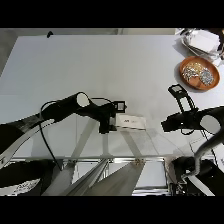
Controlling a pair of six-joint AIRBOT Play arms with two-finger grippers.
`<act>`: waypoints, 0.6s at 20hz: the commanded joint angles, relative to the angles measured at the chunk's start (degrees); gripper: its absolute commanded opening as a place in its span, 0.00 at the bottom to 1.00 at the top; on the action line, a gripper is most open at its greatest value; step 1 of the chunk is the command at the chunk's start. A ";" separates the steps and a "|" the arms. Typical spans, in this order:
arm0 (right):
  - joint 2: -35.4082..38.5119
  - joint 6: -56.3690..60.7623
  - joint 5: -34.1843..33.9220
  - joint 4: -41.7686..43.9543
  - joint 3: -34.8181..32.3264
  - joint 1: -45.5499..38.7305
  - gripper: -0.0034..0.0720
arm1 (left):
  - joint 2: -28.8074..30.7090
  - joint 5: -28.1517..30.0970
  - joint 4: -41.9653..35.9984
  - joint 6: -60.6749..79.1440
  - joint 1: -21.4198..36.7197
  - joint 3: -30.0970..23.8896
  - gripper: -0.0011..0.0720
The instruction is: Fold the box and place the chain.
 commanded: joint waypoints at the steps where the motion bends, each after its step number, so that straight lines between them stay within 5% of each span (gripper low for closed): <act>1: 0.04 -0.02 -0.37 0.02 0.07 0.00 0.06 | 5.46 1.62 2.93 -7.63 2.75 0.09 0.01; 8: 0.07 -0.17 -0.35 0.02 0.07 0.00 0.06 | 13.35 1.60 6.97 -13.81 12.83 0.09 0.01; 12: 0.07 -0.26 -0.39 0.02 0.07 0.00 0.06 | 18.67 1.73 21.09 -25.53 19.21 0.09 0.01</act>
